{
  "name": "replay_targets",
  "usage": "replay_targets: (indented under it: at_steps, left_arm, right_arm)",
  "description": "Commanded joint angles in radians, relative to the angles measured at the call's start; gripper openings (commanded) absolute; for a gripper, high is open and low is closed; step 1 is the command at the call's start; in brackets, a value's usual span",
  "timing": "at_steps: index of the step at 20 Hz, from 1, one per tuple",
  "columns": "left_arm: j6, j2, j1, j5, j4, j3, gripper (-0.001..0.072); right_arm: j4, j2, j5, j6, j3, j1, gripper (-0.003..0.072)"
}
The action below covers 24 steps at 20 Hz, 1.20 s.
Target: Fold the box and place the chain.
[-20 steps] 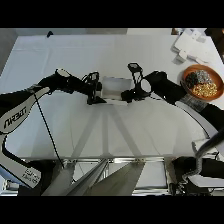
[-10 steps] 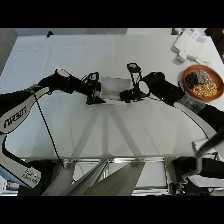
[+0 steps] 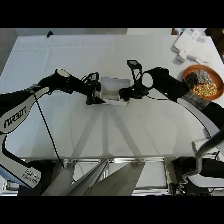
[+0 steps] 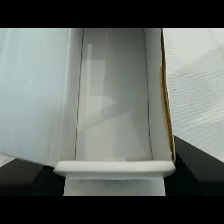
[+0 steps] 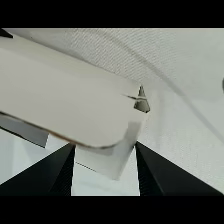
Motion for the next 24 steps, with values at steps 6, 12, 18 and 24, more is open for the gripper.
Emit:
replay_targets:
  at_steps: [6,12,18,24]
  left_arm:
    - [0.0,0.001,0.0,0.002,-0.002,0.0,0.0436]
    - [0.0,0.0,0.0,0.002,-0.002,0.0,0.0437]
    - [0.0,0.0,0.0,0.002,-0.002,0.0,0.0436]
    - [0.0,0.0,0.0,0.002,-0.002,0.0,0.0436]
  right_arm:
    - [-0.005,0.065,0.006,-0.063,0.004,-0.022,0.0415]
    - [-0.011,0.128,0.091,-0.209,0.003,-0.165,0.0415]
    - [0.048,0.13,0.059,-0.272,-0.056,-0.355,0.0042]
    - [0.358,0.094,-0.14,-0.471,-0.269,-0.363,0.0006]
